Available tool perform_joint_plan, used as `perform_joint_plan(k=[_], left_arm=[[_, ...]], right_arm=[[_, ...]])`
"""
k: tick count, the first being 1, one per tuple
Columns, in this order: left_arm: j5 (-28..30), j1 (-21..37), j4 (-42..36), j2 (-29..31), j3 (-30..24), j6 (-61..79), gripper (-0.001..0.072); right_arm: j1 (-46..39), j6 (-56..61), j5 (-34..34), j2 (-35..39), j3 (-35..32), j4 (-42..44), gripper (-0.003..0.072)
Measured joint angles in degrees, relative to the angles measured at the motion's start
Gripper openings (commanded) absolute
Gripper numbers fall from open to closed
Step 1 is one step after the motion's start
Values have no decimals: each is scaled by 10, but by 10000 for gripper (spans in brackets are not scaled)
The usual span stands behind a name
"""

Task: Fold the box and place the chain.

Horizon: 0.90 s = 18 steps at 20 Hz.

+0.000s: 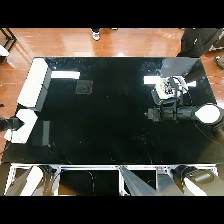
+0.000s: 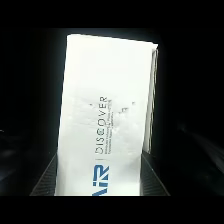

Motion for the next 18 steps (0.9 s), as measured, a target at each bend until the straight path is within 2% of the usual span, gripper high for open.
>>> perform_joint_plan(k=[6, 10, 18], left_arm=[[60, 47, -59, -78, 3, 102, 454], [87, 53, -75, -134, 34, 144, 455], [99, 55, -82, -203, 69, 177, 455]], right_arm=[[0, 0, -18, 0, 0, -1, 27], [0, 9, -19, 0, 0, -1, 26], [0, 35, -19, 0, 0, 0, 26]])
